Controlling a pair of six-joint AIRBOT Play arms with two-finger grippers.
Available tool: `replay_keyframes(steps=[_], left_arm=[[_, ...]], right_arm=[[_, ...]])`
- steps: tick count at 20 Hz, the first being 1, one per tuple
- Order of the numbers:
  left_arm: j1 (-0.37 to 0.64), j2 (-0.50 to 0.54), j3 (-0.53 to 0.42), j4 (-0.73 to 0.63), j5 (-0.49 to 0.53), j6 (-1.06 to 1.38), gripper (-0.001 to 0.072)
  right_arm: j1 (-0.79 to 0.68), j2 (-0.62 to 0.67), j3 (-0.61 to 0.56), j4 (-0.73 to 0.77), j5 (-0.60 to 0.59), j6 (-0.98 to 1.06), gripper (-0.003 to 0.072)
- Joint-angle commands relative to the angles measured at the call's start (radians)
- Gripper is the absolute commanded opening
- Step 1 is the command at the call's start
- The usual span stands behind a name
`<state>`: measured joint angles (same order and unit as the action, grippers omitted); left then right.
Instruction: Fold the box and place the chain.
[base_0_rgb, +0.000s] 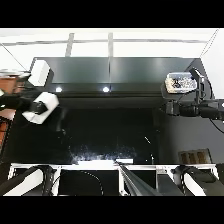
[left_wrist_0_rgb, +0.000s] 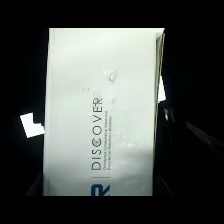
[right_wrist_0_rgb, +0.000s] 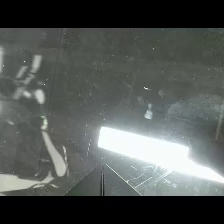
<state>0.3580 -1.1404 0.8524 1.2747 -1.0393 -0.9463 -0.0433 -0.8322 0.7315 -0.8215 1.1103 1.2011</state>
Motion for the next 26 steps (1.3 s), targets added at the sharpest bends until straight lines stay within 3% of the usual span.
replay_keyframes(steps=[1,4,8,11,12,13,14,18,22,23,24,25,26], left_arm=[[0.211,-0.001,-0.005,-0.032,0.179,-0.029,0.0358],[0.174,-0.087,0.061,-0.030,0.285,-0.025,0.0358],[0.136,-0.273,0.201,-0.047,0.291,-0.027,0.0358],[0.116,-0.349,0.233,-0.113,0.296,-0.027,0.0363],[0.108,-0.357,0.234,-0.114,0.298,-0.027,0.0458],[0.103,-0.357,0.234,-0.104,0.304,-0.027,0.0663],[0.101,-0.354,0.236,-0.101,0.306,-0.030,0.0710],[0.101,-0.270,0.314,-0.054,0.146,-0.166,0.0711],[0.050,-0.087,0.389,-0.061,0.033,-0.313,0.0692],[0.032,-0.040,0.389,-0.061,0.008,-0.362,0.0545],[0.009,0.001,0.389,-0.064,-0.042,-0.412,0.0231],[-0.019,0.033,0.384,-0.072,-0.117,-0.429,0.0030],[-0.054,0.065,0.364,-0.069,-0.163,-0.473,0.0027]], right_arm=[[0.000,0.001,0.001,0.000,-0.007,0.011,0.0013],[0.000,0.001,0.001,0.000,-0.015,0.056,0.0013],[0.000,0.001,0.001,0.000,-0.010,0.090,0.0013],[0.000,0.001,0.001,0.000,0.001,0.110,0.0013],[0.000,0.001,0.001,0.000,0.005,0.110,0.0013],[0.000,0.001,0.001,0.000,0.007,0.112,0.0013],[0.000,0.001,0.001,0.000,0.010,0.113,0.0013],[-0.004,0.001,0.011,-0.011,0.031,0.077,0.0013],[-0.046,0.010,0.212,-0.083,0.115,0.063,0.0013],[-0.058,0.018,0.279,-0.114,0.167,0.063,0.0013],[-0.066,0.032,0.324,-0.143,0.205,0.064,0.0013],[-0.069,0.066,0.340,-0.168,0.203,0.064,0.0012],[-0.069,0.108,0.340,-0.213,0.178,0.078,0.0012]])
